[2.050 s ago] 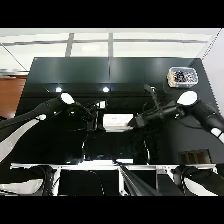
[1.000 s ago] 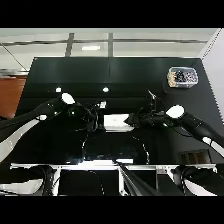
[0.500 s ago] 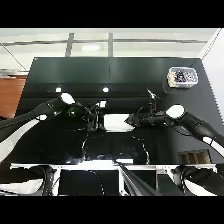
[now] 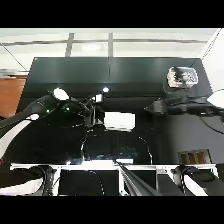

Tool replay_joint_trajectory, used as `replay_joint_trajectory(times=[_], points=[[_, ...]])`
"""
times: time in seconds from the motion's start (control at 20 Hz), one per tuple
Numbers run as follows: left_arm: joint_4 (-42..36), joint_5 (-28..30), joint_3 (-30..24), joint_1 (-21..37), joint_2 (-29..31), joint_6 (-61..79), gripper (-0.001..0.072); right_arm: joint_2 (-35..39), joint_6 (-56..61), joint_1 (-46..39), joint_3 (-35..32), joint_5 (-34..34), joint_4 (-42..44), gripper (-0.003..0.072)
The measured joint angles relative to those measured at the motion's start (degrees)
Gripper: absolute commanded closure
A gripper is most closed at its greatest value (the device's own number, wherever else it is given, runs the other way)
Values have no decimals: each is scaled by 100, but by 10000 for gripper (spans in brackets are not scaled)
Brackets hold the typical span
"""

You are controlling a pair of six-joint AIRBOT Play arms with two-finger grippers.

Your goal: Fold the box and place the chain.

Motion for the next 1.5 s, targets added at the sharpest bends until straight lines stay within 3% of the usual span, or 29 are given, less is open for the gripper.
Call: replay_joint_trajectory(times=[0.3,0.65,0.8,1.1,1.5], points=[[24,-105,289,-365,442,-680,-1,710,293,-1154,61,481,-990,671],[212,-7,1703,-1056,-691,-1646,-2,824,376,-1364,61,341,-1176,671],[229,-422,2006,-1126,-1036,-1897,-2,833,389,-1377,61,319,-1200,671],[461,-931,2170,-1300,-1231,-2031,-2,833,389,-1384,61,304,-1220,671],[1034,-713,2203,-1668,-1257,-2052,-2,833,389,-1384,61,295,-1224,671]])
